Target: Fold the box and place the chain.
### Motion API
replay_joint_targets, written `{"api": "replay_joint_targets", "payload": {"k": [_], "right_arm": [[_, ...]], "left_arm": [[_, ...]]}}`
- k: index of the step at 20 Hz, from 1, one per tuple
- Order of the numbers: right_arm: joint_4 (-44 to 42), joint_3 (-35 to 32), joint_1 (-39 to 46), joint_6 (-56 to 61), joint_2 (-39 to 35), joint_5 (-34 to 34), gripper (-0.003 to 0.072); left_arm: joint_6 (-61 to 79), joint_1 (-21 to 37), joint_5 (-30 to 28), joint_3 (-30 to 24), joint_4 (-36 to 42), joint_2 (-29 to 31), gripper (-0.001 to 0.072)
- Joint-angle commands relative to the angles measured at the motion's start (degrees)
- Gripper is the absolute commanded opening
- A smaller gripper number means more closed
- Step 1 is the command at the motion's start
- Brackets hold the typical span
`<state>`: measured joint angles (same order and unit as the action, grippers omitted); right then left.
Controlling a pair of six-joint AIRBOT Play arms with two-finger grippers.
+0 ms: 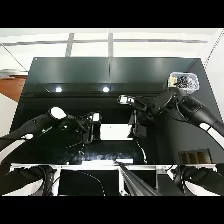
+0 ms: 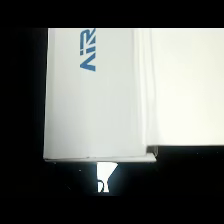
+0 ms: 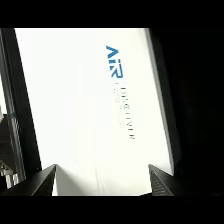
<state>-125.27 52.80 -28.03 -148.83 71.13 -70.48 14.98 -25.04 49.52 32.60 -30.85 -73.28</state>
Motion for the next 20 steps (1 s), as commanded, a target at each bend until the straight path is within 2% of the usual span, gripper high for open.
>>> {"api": "replay_joint_targets", "payload": {"k": [1,9,12,17,20], "right_arm": [[4.26,-0.02,-2.86,3.56,-0.02,2.69,0.0706],[7.37,-0.02,-3.63,5.27,-0.02,7.26,0.0706],[6.45,0.17,-3.63,5.84,-0.39,3.28,0.0707],[8.55,0.15,-3.61,9.01,-4.66,1.81,0.0707],[7.87,-1.05,-4.70,8.94,-4.81,1.75,0.0707]], "left_arm": [[0.02,-0.04,0.00,0.02,0.00,-0.04,0.0470],[0.02,-0.04,0.00,0.02,0.00,-0.04,0.0469],[0.04,-0.04,0.00,0.02,-0.02,-0.04,0.0470],[0.04,-0.04,0.00,0.02,-0.02,-0.04,0.0469],[0.04,-0.07,0.02,0.02,-0.04,-0.04,0.0469]]}}
